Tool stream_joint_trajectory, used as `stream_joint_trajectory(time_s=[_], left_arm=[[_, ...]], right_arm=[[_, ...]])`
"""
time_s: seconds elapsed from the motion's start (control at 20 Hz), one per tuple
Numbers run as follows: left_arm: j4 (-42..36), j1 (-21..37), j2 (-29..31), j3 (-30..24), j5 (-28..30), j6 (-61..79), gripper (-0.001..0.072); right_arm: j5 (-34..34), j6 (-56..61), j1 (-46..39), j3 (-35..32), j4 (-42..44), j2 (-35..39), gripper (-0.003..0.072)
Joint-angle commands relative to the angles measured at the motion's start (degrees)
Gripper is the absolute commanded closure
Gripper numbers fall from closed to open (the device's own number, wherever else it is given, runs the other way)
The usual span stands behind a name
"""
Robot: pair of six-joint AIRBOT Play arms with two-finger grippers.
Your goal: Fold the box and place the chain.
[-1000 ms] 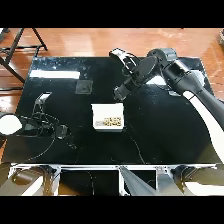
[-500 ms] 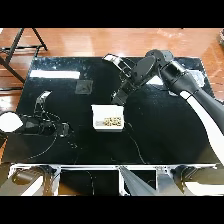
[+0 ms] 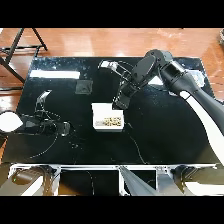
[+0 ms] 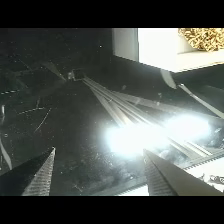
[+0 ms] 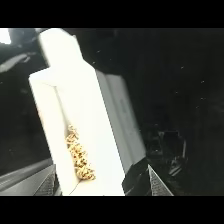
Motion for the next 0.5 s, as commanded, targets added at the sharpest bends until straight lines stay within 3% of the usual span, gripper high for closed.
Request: stream_joint_trajectory(time_s=[0.0, 0.2, 0.45], left_arm=[[-0.2, 0.0, 0.0, 0.0, 0.2, 0.0, 0.0066], [-0.2, 0.0, 0.0, 0.0, 0.3, 0.0, 0.0066], [-0.2, 0.0, 0.0, 0.0, 0.6, 0.0, 0.0066]], right_arm=[[-2.1, 0.6, 0.4, 0.0, 0.0, -0.3, -0.0019], [-1.3, 1.0, 1.8, 0.3, -0.8, -0.9, -0.0019], [4.9, 4.7, 1.0, 7.2, -1.2, -0.8, -0.0019]])
